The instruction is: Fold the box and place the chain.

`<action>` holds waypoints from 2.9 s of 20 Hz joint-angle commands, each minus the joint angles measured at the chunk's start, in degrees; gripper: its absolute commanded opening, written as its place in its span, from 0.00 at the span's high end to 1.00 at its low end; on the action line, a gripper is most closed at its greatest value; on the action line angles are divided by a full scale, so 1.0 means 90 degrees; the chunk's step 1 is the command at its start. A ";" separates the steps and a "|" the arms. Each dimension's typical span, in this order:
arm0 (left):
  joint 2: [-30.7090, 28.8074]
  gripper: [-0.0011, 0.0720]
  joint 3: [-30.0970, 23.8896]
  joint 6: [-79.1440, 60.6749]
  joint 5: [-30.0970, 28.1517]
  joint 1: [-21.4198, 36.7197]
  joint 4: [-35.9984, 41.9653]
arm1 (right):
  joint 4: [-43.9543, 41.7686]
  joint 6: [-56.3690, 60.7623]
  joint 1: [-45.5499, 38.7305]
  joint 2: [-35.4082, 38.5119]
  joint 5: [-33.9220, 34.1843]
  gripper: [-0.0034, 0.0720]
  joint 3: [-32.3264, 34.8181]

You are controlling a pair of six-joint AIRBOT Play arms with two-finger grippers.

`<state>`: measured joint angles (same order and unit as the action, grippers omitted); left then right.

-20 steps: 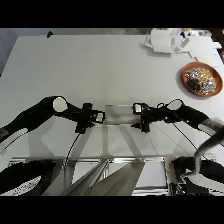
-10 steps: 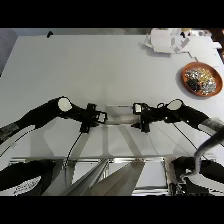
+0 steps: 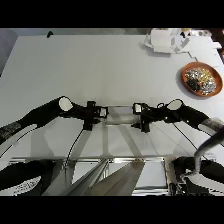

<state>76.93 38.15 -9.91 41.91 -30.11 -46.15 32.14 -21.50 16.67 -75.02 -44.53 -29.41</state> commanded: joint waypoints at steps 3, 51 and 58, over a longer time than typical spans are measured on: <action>0.0022 0.67 0.0005 -0.0644 0.0002 -0.0255 0.0542 | -0.0002 0.0002 0.0000 -0.0005 0.0000 0.53 -0.0005; -0.0364 0.98 0.0005 0.8172 0.1409 0.1586 -0.0624 | -0.0002 0.0002 0.0000 -0.0005 0.0002 0.53 -0.0005; 0.0090 0.98 0.0005 0.8179 0.1066 0.1151 0.0158 | -0.0002 0.0002 0.0000 -0.0005 0.0000 0.53 -0.0005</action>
<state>76.23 38.22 63.11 52.31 -18.65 -47.55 32.14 -21.50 16.64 -75.02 -44.49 -29.41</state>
